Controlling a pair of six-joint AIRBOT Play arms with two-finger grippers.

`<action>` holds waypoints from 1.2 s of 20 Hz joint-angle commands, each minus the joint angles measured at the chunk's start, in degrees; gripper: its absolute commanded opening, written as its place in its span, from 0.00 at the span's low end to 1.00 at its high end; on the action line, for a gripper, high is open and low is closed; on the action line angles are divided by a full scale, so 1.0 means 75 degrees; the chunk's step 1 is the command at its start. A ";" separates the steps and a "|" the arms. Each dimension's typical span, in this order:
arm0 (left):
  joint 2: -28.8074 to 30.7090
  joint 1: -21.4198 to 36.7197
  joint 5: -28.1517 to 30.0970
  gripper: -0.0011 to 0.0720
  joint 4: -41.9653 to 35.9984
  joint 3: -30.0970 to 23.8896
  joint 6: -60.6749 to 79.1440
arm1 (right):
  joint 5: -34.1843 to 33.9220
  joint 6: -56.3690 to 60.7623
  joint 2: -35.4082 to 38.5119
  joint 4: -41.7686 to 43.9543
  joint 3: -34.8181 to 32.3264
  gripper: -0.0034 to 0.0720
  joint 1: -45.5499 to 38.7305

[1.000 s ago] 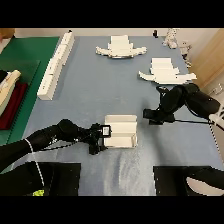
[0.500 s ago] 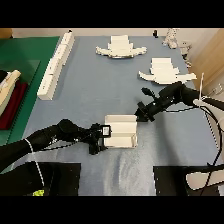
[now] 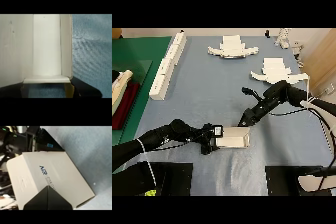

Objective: Fold the box.

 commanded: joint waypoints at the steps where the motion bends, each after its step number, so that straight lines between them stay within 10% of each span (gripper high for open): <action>1: -0.0003 0.0000 0.0000 0.64 0.0003 0.0003 0.0000 | 0.1623 -0.0385 0.1113 -0.0784 -0.0388 0.04 0.0688; 12: -0.0006 0.0000 0.0003 0.64 0.0003 0.0003 0.0000 | 0.6094 -0.0965 0.4631 -0.1163 -0.3561 0.05 0.2754; 22: -0.0006 0.0000 0.0003 0.64 0.0003 0.0003 0.0000 | 0.6461 -0.1297 0.4721 -0.1609 -0.3660 0.05 0.3156; 24: -0.0003 0.0000 0.0000 0.64 0.0003 0.0003 0.0000 | 0.6441 -0.2028 0.4829 -0.1571 -0.3582 0.28 0.3366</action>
